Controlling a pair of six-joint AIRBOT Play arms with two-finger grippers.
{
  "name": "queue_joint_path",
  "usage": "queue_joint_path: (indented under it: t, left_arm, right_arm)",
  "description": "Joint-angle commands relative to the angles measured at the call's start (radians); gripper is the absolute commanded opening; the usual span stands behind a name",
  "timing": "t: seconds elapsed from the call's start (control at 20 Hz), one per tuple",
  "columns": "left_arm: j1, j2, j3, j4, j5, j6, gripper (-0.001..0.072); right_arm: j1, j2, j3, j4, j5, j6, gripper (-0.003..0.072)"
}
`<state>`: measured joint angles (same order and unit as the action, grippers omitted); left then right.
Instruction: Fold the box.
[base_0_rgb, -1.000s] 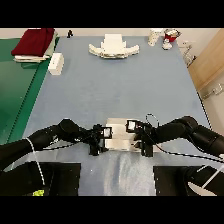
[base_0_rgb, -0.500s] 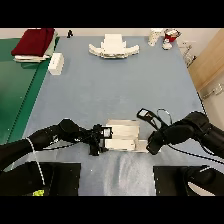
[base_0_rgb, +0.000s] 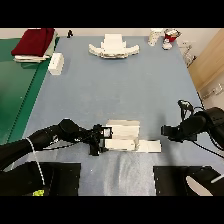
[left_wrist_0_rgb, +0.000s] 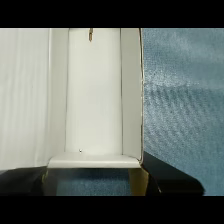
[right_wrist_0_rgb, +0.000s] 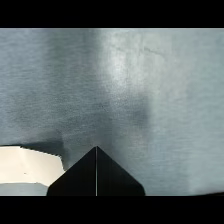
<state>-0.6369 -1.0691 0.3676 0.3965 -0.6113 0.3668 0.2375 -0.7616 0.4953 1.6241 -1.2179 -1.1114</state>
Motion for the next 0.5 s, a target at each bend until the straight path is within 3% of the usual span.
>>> queue_joint_path:
  t: [0.0, 0.2, 0.45]
  left_arm:
    - [0.001, 0.000, 0.001, 0.000, 0.000, 0.000, 0.0452]
    - [0.001, 0.000, 0.001, 0.000, 0.000, 0.000, 0.0452]
    - [0.001, 0.000, 0.001, 0.000, 0.000, 0.000, 0.0452]
  right_arm:
    - [-0.123, -0.013, -0.056, 0.146, -0.013, -0.015, 0.0000]
    - [-0.115, -0.018, -0.132, 0.295, 0.037, -0.055, 0.0000]
    - [-0.063, -0.011, -0.135, 0.475, 0.081, -0.140, 0.0000]
